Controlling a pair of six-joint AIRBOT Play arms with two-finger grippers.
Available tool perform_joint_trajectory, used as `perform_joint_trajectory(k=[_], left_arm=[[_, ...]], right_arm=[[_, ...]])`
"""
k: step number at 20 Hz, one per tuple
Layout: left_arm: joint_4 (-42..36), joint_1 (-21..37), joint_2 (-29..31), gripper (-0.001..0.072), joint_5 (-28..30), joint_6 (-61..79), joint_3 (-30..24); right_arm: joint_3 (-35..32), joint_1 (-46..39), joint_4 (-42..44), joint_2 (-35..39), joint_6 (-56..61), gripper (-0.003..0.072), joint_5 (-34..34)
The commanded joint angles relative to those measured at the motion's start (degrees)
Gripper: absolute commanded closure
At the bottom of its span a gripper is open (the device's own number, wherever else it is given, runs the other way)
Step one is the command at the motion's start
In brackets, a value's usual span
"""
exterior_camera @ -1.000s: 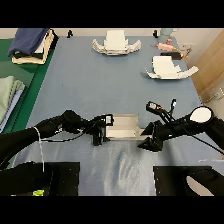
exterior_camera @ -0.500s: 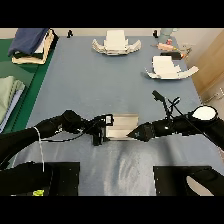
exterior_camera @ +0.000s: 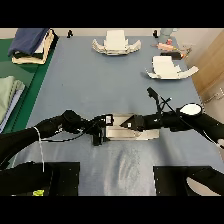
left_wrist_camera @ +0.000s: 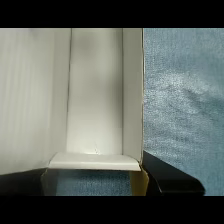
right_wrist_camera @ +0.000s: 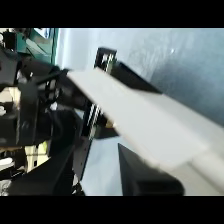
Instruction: Fold the box.
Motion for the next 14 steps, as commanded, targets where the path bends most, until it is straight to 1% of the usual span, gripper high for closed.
perform_joint_trajectory(k=[1, 2, 4, 6, 10, 14], left_arm=[[0.0, 0.0, 0.0, 0.0215, 0.0, 0.0, 0.0], [0.0, 0.0, 0.0, 0.0215, 0.0, 0.0, 0.0], [0.0, 0.0, 0.0, 0.0215, 0.0, 0.0, 0.0], [0.0, 0.0, 0.0, 0.0215, 0.0, 0.0, 0.0], [0.0, 0.0, 0.0, 0.0215, 0.0, 0.0, 0.0], [0.0, 0.0, 0.0, 0.0215, 0.0, 0.0, 0.0]], right_arm=[[5.7, 1.6, 1.0, -8.8, -3.3, 0.0416, -4.4], [7.4, 1.6, -0.3, -10.4, -3.3, 0.0475, -5.4], [9.6, 1.6, -3.5, -13.2, -3.0, 0.0476, -7.5], [9.9, 1.6, -5.2, -15.8, -2.9, 0.0538, -8.5], [9.9, 1.6, -8.1, -19.9, -4.2, 0.0538, -8.5], [9.9, 3.3, -8.5, -20.9, -5.3, 0.0537, -9.6]])
